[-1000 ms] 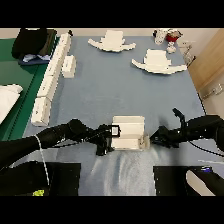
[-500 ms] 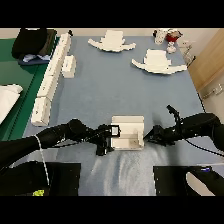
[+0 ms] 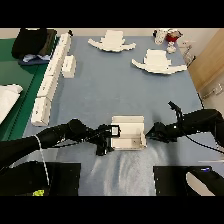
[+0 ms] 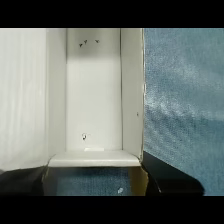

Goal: Fold the box.

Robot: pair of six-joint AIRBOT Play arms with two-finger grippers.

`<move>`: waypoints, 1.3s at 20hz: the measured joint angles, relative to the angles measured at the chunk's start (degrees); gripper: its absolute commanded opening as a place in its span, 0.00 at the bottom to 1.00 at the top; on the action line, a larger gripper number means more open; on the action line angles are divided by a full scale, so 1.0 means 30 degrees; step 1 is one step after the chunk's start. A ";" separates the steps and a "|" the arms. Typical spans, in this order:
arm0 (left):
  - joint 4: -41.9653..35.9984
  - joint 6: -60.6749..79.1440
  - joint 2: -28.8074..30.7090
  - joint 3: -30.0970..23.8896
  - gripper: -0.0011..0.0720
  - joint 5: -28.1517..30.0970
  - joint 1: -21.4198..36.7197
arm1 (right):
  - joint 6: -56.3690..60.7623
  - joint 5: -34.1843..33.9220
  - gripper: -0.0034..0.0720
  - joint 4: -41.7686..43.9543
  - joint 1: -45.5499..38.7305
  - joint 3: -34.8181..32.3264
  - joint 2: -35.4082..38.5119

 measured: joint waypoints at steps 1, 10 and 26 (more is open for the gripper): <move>0.0000 0.0000 0.0000 0.0000 0.64 0.0000 0.0000 | 0.0000 -0.0160 0.53 0.0168 0.0029 0.0044 0.0073; -0.0007 0.0000 0.0000 0.0000 0.64 0.0000 0.0000 | 0.3504 0.1923 0.53 -0.3089 0.5377 0.0335 0.1056; -0.0007 0.0000 0.0000 0.0000 0.64 0.0000 0.0000 | 1.7835 0.1545 0.52 -1.3318 1.5387 0.5450 -0.4160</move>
